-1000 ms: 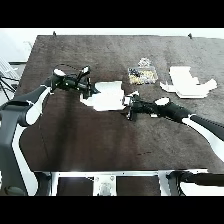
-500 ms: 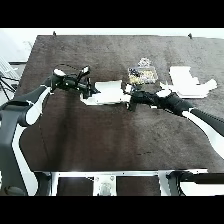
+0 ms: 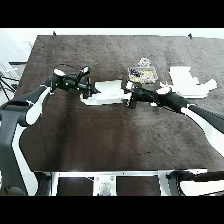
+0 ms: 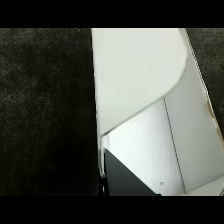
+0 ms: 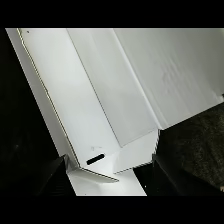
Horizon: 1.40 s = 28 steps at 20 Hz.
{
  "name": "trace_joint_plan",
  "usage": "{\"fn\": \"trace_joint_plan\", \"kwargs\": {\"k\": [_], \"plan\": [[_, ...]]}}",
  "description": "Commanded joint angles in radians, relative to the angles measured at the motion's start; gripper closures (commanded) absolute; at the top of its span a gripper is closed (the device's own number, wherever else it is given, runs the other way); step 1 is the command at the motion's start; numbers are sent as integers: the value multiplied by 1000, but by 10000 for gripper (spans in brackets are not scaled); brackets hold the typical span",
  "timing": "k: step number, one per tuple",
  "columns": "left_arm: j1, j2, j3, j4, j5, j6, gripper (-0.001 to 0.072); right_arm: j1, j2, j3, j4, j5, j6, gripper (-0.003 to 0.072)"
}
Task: Fold the box and place the chain.
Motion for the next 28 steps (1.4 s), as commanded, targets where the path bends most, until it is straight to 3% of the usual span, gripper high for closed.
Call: {"fn": "trace_joint_plan", "kwargs": {"k": [1, 12, 28], "plan": [[1, 0, 0, 0, -1, 0, 689, -11, -20, 39, 2, 59, 2, 87], [1, 0, 0, 0, 0, 0, 688, -105, -161, 213, -57, 332, 56, 87], [1, 0, 0, 0, -1, 0, 688, -122, -325, 452, -138, 485, 134, 87]]}}
